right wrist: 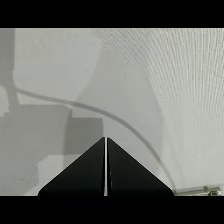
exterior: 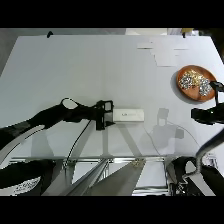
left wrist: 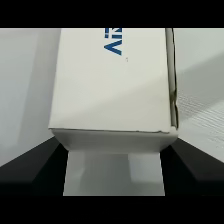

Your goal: Fold the box and place the chain.

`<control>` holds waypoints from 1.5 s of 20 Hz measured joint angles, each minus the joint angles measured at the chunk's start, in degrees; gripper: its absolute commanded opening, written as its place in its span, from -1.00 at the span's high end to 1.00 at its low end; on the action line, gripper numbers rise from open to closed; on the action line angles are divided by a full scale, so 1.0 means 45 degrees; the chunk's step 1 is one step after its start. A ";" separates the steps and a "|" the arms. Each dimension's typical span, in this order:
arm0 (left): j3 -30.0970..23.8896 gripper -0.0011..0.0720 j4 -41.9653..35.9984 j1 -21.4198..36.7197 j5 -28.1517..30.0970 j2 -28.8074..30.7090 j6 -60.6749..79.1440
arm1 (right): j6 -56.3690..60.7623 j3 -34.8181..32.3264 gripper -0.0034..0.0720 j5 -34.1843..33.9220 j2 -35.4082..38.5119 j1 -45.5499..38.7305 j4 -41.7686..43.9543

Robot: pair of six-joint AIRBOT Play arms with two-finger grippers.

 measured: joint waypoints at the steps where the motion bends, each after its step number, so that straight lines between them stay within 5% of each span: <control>1: 0.0000 0.96 0.0044 0.0432 0.0165 0.0525 -0.0452 | 0.0005 0.0000 0.86 -0.0005 0.0000 0.0000 0.0000; 7: 0.0000 0.96 0.2477 0.4231 0.0520 0.4056 -0.5362 | 0.0005 0.0000 0.86 -0.0005 0.0000 0.0000 0.0000; 14: 0.0000 0.94 0.9675 0.9845 -0.0015 0.6722 -1.4732 | 0.0005 0.0000 0.86 -0.0005 0.0000 0.0000 0.0000; 21: -0.0005 0.94 1.2891 1.3134 -0.1948 0.5901 -1.8462 | 0.0005 0.0000 0.86 0.0000 0.0000 0.0000 -0.0005; 30: 0.0000 0.67 1.3712 1.4047 -0.4639 0.3653 -1.9171 | 0.0005 -0.0005 0.86 0.0000 0.0000 0.0000 0.0000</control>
